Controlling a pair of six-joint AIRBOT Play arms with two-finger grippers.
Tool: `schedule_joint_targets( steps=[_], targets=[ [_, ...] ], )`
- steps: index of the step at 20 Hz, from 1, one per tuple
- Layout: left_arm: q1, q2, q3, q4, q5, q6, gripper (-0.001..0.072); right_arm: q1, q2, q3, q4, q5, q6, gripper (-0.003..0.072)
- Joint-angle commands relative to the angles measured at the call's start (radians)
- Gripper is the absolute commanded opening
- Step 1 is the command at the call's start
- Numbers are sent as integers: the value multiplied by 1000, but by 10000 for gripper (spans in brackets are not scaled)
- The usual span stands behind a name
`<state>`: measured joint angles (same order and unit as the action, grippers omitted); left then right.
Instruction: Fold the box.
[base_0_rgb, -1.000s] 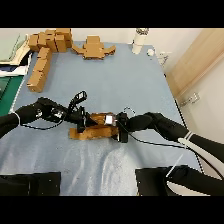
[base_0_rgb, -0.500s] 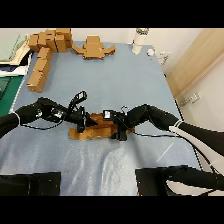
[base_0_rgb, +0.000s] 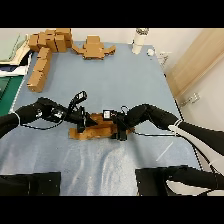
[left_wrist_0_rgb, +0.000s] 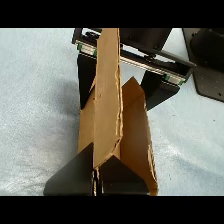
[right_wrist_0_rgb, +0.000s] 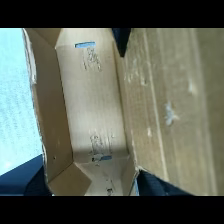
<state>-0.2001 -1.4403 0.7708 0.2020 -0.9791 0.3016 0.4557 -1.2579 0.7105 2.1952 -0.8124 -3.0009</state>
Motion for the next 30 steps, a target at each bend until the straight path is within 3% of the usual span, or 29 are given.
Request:
schedule_joint_targets(
  steps=[1, 7, 8, 9, 10, 30],
  targets=[
    [0, 0, 1, 0, 0, 0, 11, 1, -6, 1, 0, 3, 0, 705],
    [0, 0, 1, 0, 0, 0, 12, 1, -21, 1, 0, 11, 0, 694],
    [0, 0, 1, 0, 0, 0, 11, 1, -21, 1, 0, 11, 0, 649],
    [0, 0, 1, 0, 0, 0, 11, 1, -21, 1, 0, 10, 0, 540],
    [0, 0, 1, 0, 0, 0, 11, 1, -21, 1, 0, 11, 0, 513],
    [0, 0, 1, -14, 17, -11, 11, 1, -21, 1, 0, 6, 0, 514]
  ],
)
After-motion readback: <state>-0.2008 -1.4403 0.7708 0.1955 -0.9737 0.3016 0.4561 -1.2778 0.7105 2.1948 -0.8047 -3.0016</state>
